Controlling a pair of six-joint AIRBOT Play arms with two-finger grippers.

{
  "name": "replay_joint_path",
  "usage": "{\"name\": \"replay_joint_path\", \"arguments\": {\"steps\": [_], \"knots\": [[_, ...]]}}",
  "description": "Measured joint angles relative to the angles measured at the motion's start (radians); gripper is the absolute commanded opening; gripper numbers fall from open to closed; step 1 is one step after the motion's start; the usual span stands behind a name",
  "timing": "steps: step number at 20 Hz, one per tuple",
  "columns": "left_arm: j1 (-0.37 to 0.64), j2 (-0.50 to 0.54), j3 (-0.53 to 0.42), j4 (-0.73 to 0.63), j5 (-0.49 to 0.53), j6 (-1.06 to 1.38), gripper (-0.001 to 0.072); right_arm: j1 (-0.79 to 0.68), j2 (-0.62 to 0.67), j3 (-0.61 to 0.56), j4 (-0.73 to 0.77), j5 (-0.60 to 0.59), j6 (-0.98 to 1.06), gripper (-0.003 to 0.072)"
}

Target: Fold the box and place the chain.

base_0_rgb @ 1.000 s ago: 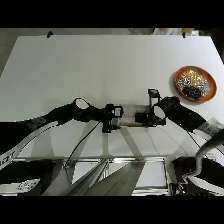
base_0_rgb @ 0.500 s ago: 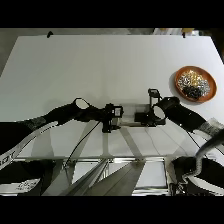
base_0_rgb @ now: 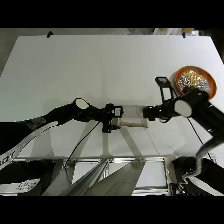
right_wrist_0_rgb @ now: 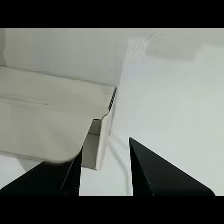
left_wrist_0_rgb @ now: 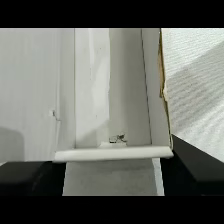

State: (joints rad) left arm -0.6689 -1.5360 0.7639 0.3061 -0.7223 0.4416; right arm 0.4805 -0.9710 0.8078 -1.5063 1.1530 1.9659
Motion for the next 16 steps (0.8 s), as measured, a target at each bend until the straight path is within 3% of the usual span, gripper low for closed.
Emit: {"name": "replay_joint_path", "arguments": {"steps": [5, 12, 14, 16], "knots": [[0.000, 0.000, 0.000, 0.000, 0.000, 0.000, 0.0150, -0.237, -0.022, 0.217, -0.027, 0.051, -0.222, 0.0315], [0.000, 0.000, 0.000, 0.000, 0.000, 0.000, 0.0150, -0.626, -0.275, 0.376, -0.054, 0.035, -0.390, 0.0312], [0.000, 0.000, 0.000, 0.000, 0.000, 0.000, 0.0150, -0.687, -0.345, 0.386, -0.054, 0.014, -0.407, 0.0220], [0.000, 0.000, 0.000, 0.000, 0.000, 0.000, 0.0150, -0.721, -0.404, 0.392, -0.055, -0.019, -0.417, 0.0195]]}}
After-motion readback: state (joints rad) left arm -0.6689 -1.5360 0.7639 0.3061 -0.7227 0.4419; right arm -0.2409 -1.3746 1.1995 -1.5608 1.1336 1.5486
